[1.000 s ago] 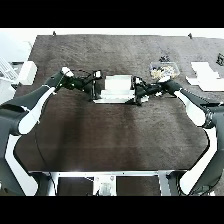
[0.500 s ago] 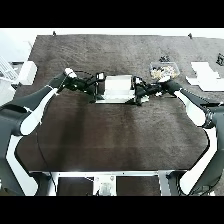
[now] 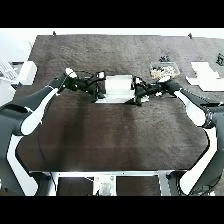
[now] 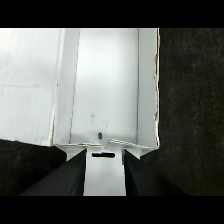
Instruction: Fold the box and place the chain.
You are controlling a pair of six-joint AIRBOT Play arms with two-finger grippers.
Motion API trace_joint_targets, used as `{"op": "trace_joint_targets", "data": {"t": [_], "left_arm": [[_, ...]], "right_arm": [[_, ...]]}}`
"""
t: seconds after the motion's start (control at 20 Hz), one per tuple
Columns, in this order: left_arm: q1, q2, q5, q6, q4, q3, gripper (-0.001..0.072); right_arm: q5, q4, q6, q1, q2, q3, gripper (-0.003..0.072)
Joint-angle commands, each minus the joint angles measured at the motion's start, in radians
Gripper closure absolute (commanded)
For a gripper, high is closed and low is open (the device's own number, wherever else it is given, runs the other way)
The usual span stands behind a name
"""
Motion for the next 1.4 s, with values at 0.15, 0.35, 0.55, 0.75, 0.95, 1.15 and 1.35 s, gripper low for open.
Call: {"op": "trace_joint_targets", "data": {"t": [0.15, 0.35, 0.55, 0.75, 0.95, 1.15, 1.35], "left_arm": [[-0.001, -0.027, -0.018, 0.001, -0.065, 0.0, 0.0431], [-0.006, -0.027, -0.012, 0.027, -0.109, 0.0, 0.0426], [-0.032, -0.03, 0.038, 0.027, -0.105, 0.0, 0.038], [-0.037, -0.032, 0.071, 0.024, -0.101, 0.0, 0.0273], [-0.037, -0.032, 0.074, 0.014, -0.101, 0.0, 0.0031], [-0.037, -0.032, 0.074, 0.009, -0.101, 0.0, 0.0032], [-0.036, -0.032, 0.074, 0.008, -0.101, 0.0, 0.0116]], "right_arm": [[0.0, 0.0, 0.0, 0.001, 0.0, 0.0, 0.006], [0.0, 0.001, 0.0, 0.001, 0.0, 0.0, 0.006], [0.0, 0.0, 0.0, 0.001, 0.0, 0.0, 0.006], [0.0, 0.0, 0.0, 0.001, 0.0, 0.0, 0.006], [0.0, 0.0, 0.0, 0.001, 0.0, 0.0, 0.006], [0.0, 0.0, 0.0, 0.001, 0.0, 0.0, 0.006], [0.0, 0.0, 0.0, 0.001, 0.0, 0.0, 0.006]]}}
